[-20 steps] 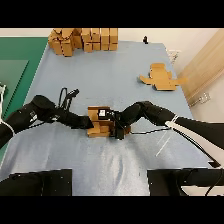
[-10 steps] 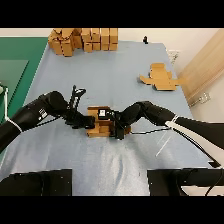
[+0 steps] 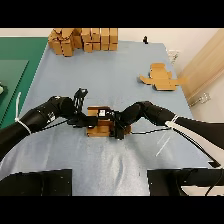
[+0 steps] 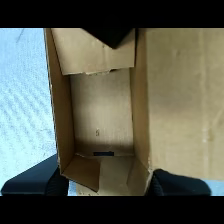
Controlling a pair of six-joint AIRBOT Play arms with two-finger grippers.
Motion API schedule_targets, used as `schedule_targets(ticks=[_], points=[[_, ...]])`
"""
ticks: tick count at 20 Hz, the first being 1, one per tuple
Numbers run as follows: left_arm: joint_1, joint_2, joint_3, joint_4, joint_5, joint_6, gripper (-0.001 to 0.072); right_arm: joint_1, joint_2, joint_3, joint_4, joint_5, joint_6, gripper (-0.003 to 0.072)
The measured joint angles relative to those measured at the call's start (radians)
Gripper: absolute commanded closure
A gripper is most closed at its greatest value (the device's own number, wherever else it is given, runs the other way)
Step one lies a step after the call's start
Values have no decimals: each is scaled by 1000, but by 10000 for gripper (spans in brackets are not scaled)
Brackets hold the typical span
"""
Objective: Fold the box.
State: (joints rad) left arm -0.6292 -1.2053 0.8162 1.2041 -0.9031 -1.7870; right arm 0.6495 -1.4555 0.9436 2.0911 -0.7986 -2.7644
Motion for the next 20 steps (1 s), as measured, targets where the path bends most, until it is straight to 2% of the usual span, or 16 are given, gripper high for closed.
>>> schedule_targets(ticks=[5, 9, 11, 17, 20], points=[[-51, -41, 26, 56, -2, -87, 248, 0, 0, 0, 0, 2, 0, 604], [-103, -89, 80, 178, -78, -217, 249, 0, 0, 0, 0, 4, 0, 603], [-132, -115, 114, 225, -116, -260, 348, 1, 0, 0, 0, 5, 0, 603], [-203, -197, 196, 311, -182, -356, 349, 0, 0, 0, 0, 4, -3, 603], [-222, -243, 240, 326, -229, -387, 696, -2, 0, -1, 0, -2, -1, 603]])
